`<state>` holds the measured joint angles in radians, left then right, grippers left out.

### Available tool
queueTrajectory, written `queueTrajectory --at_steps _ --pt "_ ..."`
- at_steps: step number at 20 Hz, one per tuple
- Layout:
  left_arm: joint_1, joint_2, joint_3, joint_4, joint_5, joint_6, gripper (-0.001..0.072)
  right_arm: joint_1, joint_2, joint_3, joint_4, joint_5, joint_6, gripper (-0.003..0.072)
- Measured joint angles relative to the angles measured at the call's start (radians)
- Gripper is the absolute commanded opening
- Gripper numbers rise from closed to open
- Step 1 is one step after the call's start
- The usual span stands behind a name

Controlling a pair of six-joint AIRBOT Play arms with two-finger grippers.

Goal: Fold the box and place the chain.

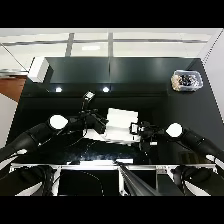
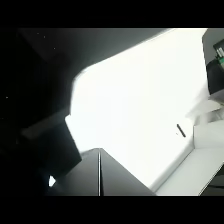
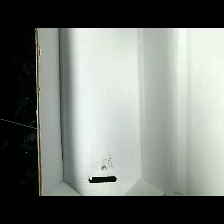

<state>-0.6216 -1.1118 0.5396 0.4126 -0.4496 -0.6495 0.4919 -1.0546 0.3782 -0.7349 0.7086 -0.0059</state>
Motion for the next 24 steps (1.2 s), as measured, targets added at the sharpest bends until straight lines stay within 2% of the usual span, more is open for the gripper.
queueTrajectory --at_steps 4,10,14,18,21,22,23,24 --pt "0.0 -0.011 0.038 -0.034 -0.068 0.056 0.0027 0.0 0.0 0.0 -0.001 0.001 -0.002 0.053" --pt "0.0 -0.077 0.062 -0.023 -0.026 0.079 0.0027 0.0 0.0 0.0 -0.001 0.002 -0.002 0.053" --pt "0.0 -0.125 0.068 -0.007 -0.06 0.082 0.0027 0.0 0.0 0.0 -0.001 0.002 -0.002 0.053" --pt "0.014 -0.109 0.073 0.042 -0.114 0.08 0.0027 0.0 0.0 0.0 -0.001 0.003 -0.003 0.0531" --pt "0.058 -0.047 0.079 0.105 -0.17 0.036 0.0033 0.0 0.0 0.0 0.0 0.003 -0.002 0.053" --pt "0.08 -0.012 0.079 0.138 -0.191 0.014 0.0167 0.0 0.0 0.0 0.0 0.003 -0.002 0.0531" --pt "0.1 0.021 0.08 0.181 -0.218 -0.01 0.0471 0.0 0.0 0.0 0.0 0.006 -0.002 0.0531" --pt "0.124 0.058 0.08 0.237 -0.259 -0.04 0.0709 0.0 0.0 0.0 0.0 0.01 -0.002 0.0531"
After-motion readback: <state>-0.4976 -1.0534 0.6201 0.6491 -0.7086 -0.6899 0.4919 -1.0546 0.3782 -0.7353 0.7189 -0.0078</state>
